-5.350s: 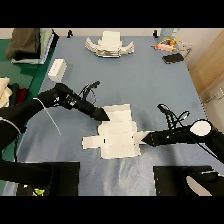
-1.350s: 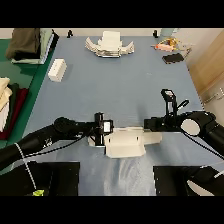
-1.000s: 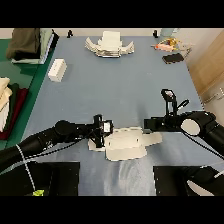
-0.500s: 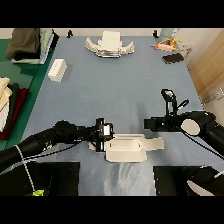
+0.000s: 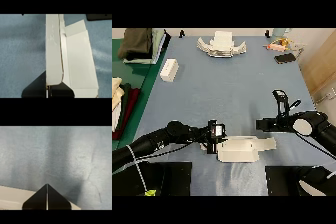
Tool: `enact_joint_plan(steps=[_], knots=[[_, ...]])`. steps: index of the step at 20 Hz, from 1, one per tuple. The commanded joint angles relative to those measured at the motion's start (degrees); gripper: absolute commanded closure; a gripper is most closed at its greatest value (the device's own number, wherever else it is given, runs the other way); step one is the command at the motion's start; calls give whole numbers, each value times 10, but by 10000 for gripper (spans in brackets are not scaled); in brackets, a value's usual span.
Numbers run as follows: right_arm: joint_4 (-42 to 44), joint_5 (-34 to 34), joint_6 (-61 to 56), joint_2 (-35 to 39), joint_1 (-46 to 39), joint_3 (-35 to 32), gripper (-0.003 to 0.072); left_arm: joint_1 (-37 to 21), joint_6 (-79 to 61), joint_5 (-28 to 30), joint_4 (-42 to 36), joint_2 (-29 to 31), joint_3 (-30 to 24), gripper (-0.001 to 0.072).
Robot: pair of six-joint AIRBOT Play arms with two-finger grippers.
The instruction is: Fold the box.
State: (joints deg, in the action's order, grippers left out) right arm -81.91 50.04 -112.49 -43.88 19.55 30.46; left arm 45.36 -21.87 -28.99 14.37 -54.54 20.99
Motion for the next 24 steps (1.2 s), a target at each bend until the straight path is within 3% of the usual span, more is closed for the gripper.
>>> enact_joint_plan(steps=[1, 6, 8, 11, 13, 15, 16, 17, 18, 20, 24], knots=[[19, 47, 0, 2, 0, 1, 682, 0, 5, 0, 2, 0, 0, 697], [53, 247, -14, 71, 23, 2, 683, 0, 5, 0, 2, 0, 0, 697], [77, 298, -21, 106, 45, 2, 683, 0, 5, -1, 2, 0, 0, 697], [102, 290, 41, 162, 115, -9, 683, 0, 5, -1, 2, 0, 0, 697], [117, 283, 197, 173, 185, -27, 683, 0, 5, -1, 2, 0, 0, 697], [101, 231, 293, 175, 265, -53, 674, 0, 5, -1, 2, 0, 0, 697], [82, 194, 333, 170, 304, -67, 507, 0, 5, -1, 2, 0, 0, 697], [57, 155, 374, 163, 336, -80, 196, 0, 5, -1, 2, 0, 0, 697], [32, 111, 400, 153, 365, -93, 66, 0, 5, -1, 2, 0, 0, 697], [4, 43, 406, 124, 401, -106, 12, 0, 5, 0, 2, 0, 0, 697], [-90, -30, 371, 49, 420, -106, 14, 0, 5, 0, 2, 0, 0, 697]])
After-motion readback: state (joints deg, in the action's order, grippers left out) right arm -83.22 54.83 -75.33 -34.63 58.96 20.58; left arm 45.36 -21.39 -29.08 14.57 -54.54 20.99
